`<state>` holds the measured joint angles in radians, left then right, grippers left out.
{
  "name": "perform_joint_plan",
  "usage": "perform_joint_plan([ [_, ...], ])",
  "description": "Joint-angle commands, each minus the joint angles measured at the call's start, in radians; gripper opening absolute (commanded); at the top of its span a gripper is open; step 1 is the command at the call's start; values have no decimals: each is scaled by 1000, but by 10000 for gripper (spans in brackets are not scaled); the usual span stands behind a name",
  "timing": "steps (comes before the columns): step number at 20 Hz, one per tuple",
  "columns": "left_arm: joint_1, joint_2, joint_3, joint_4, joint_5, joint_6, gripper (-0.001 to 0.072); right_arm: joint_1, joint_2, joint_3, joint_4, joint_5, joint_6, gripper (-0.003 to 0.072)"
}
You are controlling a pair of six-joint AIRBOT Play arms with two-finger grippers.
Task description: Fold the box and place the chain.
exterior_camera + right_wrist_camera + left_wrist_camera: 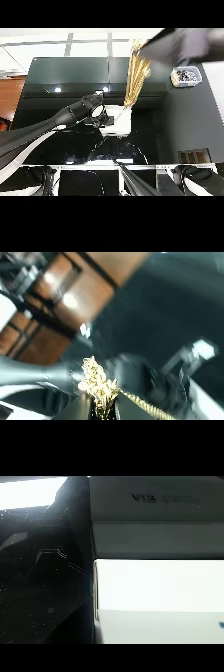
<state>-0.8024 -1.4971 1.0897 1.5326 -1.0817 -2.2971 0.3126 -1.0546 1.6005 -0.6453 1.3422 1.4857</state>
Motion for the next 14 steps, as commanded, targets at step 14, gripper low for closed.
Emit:
perform_joint_plan([
  [14, 0, 0, 0, 0, 1, 0, 28, 82, -21, -718, -92, -322, 11, 16],
])
